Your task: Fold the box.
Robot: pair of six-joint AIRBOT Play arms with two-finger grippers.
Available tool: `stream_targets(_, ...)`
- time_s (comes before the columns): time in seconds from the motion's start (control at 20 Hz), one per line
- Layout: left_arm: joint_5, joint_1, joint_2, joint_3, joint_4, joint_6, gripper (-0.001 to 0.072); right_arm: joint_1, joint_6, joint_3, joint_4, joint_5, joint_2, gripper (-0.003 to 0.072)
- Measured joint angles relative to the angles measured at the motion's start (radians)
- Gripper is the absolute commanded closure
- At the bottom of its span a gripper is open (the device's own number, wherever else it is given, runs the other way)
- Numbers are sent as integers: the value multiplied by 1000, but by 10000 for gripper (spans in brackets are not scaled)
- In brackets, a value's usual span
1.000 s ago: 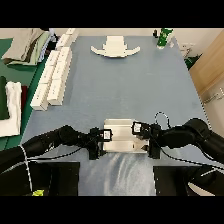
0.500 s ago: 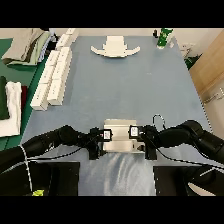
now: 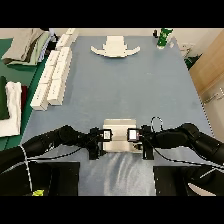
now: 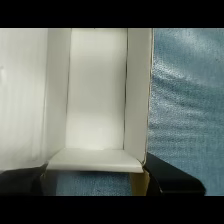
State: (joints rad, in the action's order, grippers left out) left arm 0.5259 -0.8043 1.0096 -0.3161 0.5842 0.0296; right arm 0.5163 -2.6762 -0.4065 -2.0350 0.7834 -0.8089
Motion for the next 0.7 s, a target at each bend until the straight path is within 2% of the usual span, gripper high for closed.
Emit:
stream_targets(0.05, 0, 0, 0, 0, 0, 0, 183, 1, -3, 0, -4, -6, -1, 517)
stream_targets(0.15, 0, 0, 0, 0, 0, 0, 183, 2, -7, 0, -19, -15, -2, 156)
stream_targets(0.2, 0, 0, 0, 0, 0, 0, 183, 2, -10, 0, -29, -17, -5, 95)
stream_targets(0.3, 0, 0, 0, 0, 0, 0, 183, 2, -11, 0, -43, -26, -17, 87)
stream_targets(0.4, 0, 0, 0, 0, 0, 0, 183, 2, -12, 1, -56, -42, -31, 12)
stream_targets(0.7, 0, 0, 0, 0, 0, 0, 183, 2, -14, 0, -71, -66, -48, 12)
